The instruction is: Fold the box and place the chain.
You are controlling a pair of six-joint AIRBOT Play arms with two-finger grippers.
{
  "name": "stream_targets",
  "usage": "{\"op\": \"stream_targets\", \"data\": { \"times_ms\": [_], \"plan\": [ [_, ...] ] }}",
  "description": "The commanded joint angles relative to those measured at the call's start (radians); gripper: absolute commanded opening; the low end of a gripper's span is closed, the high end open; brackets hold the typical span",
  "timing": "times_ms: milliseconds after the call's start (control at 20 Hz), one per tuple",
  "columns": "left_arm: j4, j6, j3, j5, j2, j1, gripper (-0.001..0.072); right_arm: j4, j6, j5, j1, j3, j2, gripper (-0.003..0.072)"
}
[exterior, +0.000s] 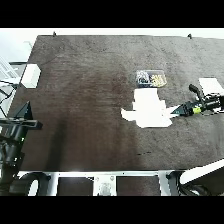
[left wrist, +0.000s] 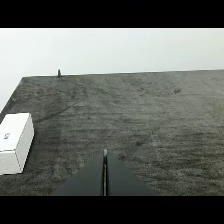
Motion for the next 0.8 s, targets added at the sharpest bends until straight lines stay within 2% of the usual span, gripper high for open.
{"op": "stream_targets", "data": {
  "times_ms": [0, 200, 400, 600, 750],
  "plan": [
    [0.000, 0.000, 0.000, -0.001, 0.001, 0.001, 0.0022, 0.106, -0.022, -0.054, 0.057, -0.164, 0.117, 0.0011],
    [0.000, 0.000, 0.000, -0.001, 0.001, 0.001, 0.0022, 0.266, 0.046, -0.154, 0.259, -0.323, 0.233, 0.0011],
    [0.000, 0.000, 0.000, -0.001, 0.001, 0.001, 0.0021, 0.348, 0.139, -0.389, 0.496, -0.325, 0.252, 0.0011],
    [0.000, 0.000, 0.000, -0.001, 0.001, 0.001, 0.0022, 0.348, 0.172, -0.618, 0.609, -0.318, 0.251, 0.0011],
    [0.000, 0.000, 0.000, -0.002, 0.001, 0.001, 0.0021, 0.347, 0.170, -0.661, 0.619, -0.308, 0.240, 0.0011]
  ]
}}
